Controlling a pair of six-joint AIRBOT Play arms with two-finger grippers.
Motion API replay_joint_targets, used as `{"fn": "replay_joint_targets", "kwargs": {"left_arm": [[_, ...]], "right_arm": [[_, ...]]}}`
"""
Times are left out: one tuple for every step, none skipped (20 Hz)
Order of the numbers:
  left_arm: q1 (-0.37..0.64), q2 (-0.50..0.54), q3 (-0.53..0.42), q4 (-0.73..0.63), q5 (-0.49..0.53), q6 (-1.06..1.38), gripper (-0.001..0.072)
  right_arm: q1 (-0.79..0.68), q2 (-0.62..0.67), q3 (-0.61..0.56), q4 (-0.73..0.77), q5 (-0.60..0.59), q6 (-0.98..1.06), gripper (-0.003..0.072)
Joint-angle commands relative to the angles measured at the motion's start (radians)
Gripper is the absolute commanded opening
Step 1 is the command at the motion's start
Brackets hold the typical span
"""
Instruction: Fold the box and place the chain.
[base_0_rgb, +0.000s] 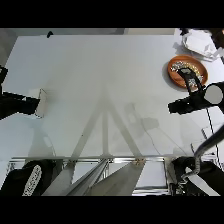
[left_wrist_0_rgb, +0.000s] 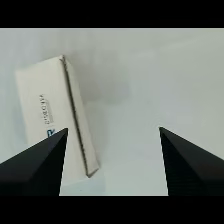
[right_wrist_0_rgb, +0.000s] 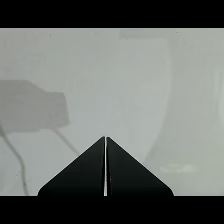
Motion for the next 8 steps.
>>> {"fn": "replay_joint_targets", "kwargs": {"left_arm": [[-0.021,0.009,0.0,0.002,-0.051,-0.008,0.0607],[-0.021,0.003,0.0,0.002,-0.05,-0.008,0.0608],[-0.021,-0.002,0.0,0.002,-0.05,-0.008,0.0622],[-0.021,-0.008,0.0,0.002,-0.05,-0.008,0.064],[-0.021,-0.012,0.0,0.002,-0.049,-0.008,0.064],[-0.021,-0.016,0.0,0.002,-0.05,-0.008,0.064],[-0.021,-0.021,0.0,0.002,-0.05,-0.008,0.064],[-0.021,-0.026,0.0,0.002,-0.05,-0.007,0.064]], "right_arm": [[-0.001,0.0,0.001,0.0,0.0,0.0,0.0025],[-0.001,0.0,0.002,0.0,0.0,0.0,0.0025],[-0.001,0.0,0.001,0.0,0.0,0.0,0.0025],[-0.001,0.0,0.002,0.0,0.0,0.0,0.0025],[-0.001,0.0,0.001,0.0,0.0,0.0,0.0025],[-0.001,0.0,0.002,0.0,0.0,0.0,0.0025],[-0.001,0.0,0.002,0.0,0.0,0.0,0.0025],[-0.001,0.0,0.002,0.0,0.0,0.0,0.0025]]}}
